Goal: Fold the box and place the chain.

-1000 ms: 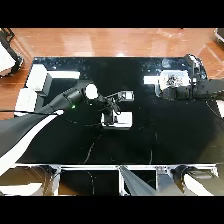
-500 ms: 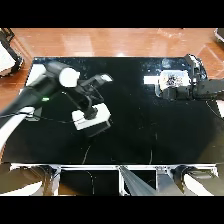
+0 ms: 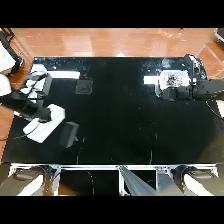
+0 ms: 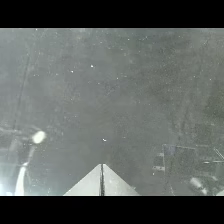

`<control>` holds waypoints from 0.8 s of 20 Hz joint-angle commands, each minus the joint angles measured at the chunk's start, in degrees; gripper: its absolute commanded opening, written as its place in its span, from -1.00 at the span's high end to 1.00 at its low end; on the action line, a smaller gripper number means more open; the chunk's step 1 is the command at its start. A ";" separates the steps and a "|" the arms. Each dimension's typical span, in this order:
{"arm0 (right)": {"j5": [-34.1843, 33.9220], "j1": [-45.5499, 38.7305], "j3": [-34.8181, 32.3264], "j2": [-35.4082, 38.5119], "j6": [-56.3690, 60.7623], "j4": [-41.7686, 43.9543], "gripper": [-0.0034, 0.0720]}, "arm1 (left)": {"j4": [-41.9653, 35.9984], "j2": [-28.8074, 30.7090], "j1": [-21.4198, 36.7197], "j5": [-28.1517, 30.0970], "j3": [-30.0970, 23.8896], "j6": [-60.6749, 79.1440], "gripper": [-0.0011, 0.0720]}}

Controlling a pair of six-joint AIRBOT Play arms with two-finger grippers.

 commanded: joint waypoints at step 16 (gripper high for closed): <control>-0.02 0.00 0.00 0.00 0.48 0.17 0.86 | -5.03 -0.35 47.32 16.79 -8.09 35.60 0.91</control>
